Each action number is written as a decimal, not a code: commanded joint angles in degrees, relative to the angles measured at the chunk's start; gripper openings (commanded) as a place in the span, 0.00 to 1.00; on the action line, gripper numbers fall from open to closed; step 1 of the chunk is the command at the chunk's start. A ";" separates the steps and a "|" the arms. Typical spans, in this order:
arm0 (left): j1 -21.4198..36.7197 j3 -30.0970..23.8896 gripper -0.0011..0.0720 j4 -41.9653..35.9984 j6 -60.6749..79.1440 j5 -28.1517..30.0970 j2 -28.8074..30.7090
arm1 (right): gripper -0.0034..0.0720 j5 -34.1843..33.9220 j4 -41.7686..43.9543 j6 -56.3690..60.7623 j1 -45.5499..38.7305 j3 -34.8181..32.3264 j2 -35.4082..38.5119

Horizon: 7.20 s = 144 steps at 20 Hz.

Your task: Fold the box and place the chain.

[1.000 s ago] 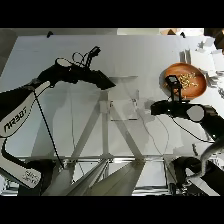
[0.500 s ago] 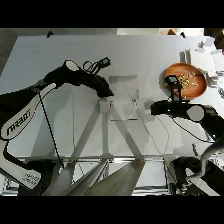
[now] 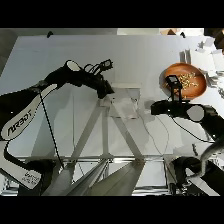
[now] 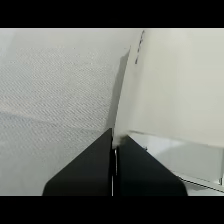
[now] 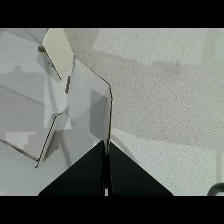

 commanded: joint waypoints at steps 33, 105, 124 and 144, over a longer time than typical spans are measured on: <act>-2.49 0.04 0.03 1.40 0.55 -0.22 0.00 | 0.06 0.07 -0.39 -0.46 0.04 -0.04 0.04; -1.07 -6.75 0.02 1.81 18.32 -1.81 1.60 | 0.67 -0.98 -3.80 -8.66 -6.43 4.33 13.60; -1.07 -6.75 0.02 1.81 18.32 -1.81 1.60 | 0.87 13.46 2.45 -62.34 6.88 3.63 6.62; -1.07 -6.75 0.02 1.81 18.32 -1.81 1.60 | 0.99 8.66 33.18 -98.14 -0.98 -1.51 -16.02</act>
